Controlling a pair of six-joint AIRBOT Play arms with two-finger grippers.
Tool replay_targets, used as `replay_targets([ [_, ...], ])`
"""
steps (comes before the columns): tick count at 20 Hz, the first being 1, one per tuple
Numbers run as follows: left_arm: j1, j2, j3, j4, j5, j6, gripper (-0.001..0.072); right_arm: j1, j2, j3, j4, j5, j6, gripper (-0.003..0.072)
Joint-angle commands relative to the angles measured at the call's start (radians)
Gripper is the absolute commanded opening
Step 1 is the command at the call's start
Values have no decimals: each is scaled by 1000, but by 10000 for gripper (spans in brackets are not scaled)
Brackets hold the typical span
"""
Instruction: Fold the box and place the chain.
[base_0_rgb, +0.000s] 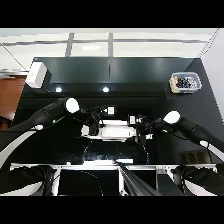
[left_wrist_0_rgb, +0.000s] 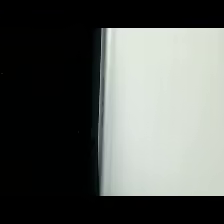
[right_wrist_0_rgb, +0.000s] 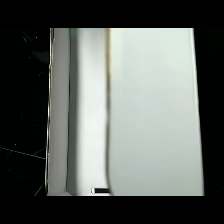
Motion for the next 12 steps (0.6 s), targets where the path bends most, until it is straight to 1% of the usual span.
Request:
replay_targets([
  [1, -3, 37, -31, 33, 72, -18, 21, 0, -1, -16, -1, -11, -1, 635],
  [4, -1, 33, -31, 27, 34, -18, 23, 0, -1, -16, -1, -49, -3, 635],
  [12, -1, 33, -31, 27, 31, -18, 25, 20, -23, -19, -5, -55, -13, 635],
])
